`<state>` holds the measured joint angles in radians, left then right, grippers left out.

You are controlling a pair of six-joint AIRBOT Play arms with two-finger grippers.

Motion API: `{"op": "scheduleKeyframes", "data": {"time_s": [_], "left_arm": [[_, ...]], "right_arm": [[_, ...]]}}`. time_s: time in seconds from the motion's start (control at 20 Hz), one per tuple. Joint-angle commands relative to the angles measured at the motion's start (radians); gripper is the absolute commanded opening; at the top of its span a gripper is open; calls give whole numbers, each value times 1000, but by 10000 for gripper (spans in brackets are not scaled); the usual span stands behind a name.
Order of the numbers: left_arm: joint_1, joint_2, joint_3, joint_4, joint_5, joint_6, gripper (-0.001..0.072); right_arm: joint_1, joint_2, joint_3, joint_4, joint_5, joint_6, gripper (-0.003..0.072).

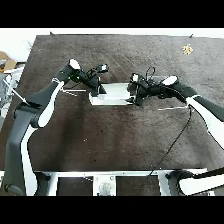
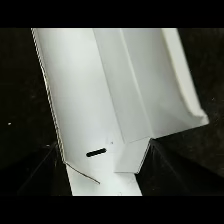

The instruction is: Fold the box and place the chain.

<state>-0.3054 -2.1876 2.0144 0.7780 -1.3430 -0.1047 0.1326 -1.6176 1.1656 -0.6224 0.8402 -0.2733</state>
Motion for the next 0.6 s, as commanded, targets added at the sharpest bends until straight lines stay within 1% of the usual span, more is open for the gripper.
{"op": "scheduleKeyframes", "data": {"time_s": [0.0, 0.15, 0.25, 0.45, 0.55], "left_arm": [[0, 0, 0, 0, 0, 0, 11], [0, 0, 0, 0, 0, 1, 11], [0, 0, 0, 0, 0, 1, 11], [0, 0, 0, 0, 0, 1, 11], [0, 0, 0, 0, 0, 1, 11]], "right_arm": [[-8, -3, 27, -2, 20, 3, 635], [-23, -39, 31, -2, 27, 10, 644], [-39, -80, 60, -1, 46, 47, 653], [-50, -131, 144, -2, 163, 41, 653], [-49, -158, 182, -2, 203, 38, 653]]}}
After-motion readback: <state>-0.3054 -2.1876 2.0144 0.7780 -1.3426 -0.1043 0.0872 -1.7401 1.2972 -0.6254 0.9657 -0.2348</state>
